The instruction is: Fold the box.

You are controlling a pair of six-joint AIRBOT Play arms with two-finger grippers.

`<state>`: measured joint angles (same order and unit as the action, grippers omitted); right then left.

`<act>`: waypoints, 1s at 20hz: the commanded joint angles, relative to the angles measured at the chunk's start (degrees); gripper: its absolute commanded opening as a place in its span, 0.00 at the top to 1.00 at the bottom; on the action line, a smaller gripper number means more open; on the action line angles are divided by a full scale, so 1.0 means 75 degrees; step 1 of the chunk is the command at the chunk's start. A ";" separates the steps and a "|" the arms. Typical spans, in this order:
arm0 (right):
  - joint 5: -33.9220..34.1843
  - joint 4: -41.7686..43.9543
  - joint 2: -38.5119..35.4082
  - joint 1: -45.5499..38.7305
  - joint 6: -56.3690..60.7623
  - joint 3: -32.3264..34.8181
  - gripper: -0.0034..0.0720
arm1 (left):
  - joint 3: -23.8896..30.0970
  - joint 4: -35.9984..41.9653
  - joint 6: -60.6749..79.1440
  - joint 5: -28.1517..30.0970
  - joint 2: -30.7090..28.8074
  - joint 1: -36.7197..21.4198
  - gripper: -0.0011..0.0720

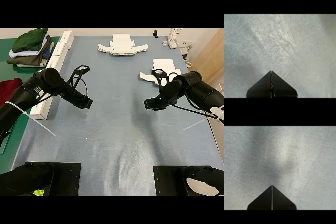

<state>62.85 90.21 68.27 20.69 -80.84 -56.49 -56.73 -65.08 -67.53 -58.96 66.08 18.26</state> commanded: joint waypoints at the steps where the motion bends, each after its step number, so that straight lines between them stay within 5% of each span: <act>1: 0.0000 0.0000 0.0003 0.0000 0.0000 -0.0006 0.93 | -0.0006 -0.0003 0.0000 0.0003 0.0003 -0.0003 0.97; 12: -0.0006 0.0090 0.0003 0.0000 0.0006 -0.0006 0.93 | -0.0006 -0.0003 0.0000 0.0003 0.0003 -0.0003 0.97; 20: -0.0842 0.1804 0.0009 0.0000 0.0006 -0.0006 0.93 | -0.0006 -0.0003 0.0000 0.0003 0.0003 -0.0003 0.96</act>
<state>59.27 98.02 68.29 20.69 -80.79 -56.49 -56.73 -65.08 -67.55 -58.96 66.08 18.26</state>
